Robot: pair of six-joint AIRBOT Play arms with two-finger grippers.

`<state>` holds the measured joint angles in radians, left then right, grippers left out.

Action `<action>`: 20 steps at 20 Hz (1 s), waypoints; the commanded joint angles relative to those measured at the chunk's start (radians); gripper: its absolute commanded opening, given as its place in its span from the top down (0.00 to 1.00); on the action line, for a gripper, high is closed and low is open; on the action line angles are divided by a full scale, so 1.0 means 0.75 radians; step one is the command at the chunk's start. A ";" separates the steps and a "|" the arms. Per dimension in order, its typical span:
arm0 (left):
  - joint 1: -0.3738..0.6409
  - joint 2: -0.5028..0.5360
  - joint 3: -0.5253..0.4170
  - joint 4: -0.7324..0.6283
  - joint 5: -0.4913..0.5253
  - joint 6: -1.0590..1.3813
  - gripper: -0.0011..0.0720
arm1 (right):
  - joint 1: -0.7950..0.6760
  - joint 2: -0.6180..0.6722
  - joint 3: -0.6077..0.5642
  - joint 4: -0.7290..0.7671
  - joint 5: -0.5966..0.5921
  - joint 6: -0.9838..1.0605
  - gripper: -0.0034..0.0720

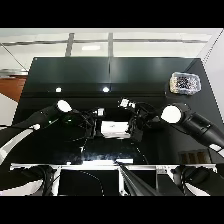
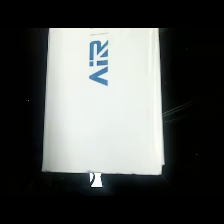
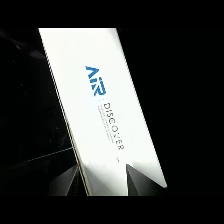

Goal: Fold the box and place the chain.

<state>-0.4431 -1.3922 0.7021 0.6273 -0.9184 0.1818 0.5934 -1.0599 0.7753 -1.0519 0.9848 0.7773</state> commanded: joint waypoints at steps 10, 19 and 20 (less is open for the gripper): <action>-0.001 -0.001 -0.001 0.000 0.002 0.001 0.23 | -0.149 0.036 -0.061 0.579 0.016 0.746 0.92; -0.001 -0.001 -0.001 0.000 0.002 0.001 0.23 | -0.148 -0.226 -0.078 0.597 -0.012 0.771 0.91; -0.001 -0.001 -0.001 0.000 0.002 0.001 0.23 | -0.148 -0.238 -0.079 0.594 -0.012 0.772 0.91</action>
